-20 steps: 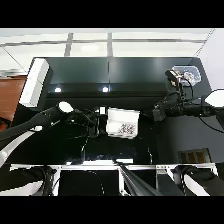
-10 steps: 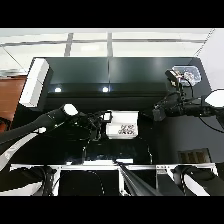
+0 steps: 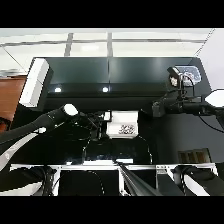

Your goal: Fold the box and place the chain.

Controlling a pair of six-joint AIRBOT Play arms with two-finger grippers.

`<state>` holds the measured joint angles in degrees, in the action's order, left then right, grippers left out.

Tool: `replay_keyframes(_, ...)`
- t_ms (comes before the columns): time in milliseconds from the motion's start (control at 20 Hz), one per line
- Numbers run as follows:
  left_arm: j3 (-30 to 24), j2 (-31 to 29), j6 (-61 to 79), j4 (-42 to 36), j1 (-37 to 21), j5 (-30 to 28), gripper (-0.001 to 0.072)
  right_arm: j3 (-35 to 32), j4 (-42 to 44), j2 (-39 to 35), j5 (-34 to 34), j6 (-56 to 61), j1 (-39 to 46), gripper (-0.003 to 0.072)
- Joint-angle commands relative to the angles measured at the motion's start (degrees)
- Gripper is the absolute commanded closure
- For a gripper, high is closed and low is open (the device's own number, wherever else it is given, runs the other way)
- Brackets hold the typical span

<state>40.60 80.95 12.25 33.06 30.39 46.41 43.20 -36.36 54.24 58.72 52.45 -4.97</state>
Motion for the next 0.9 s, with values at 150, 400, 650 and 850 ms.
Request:
replay_keyframes(150, 0.02, 0.04, -0.72, 0.13, -0.94, -0.90, 0.0441, 0.79, 1.86, 4.87, -10.71, 3.02, -2.05, 0.0052)
replay_keyframes(400, 0.02, 0.04, -0.72, 0.13, -0.94, -0.90, 0.0441, 2.82, 1.84, 12.20, -13.33, 1.40, -5.79, 0.0053)
replay_keyframes(650, 0.02, 0.04, -0.72, 0.13, -0.94, -0.92, 0.0441, 2.91, 0.68, 13.14, -7.69, -13.84, -7.10, 0.0054)
replay_keyframes(850, 0.02, 0.04, -0.72, 0.13, -0.94, -0.92, 0.0441, 3.21, -4.61, 13.09, 0.15, -22.80, -7.78, 0.0054)
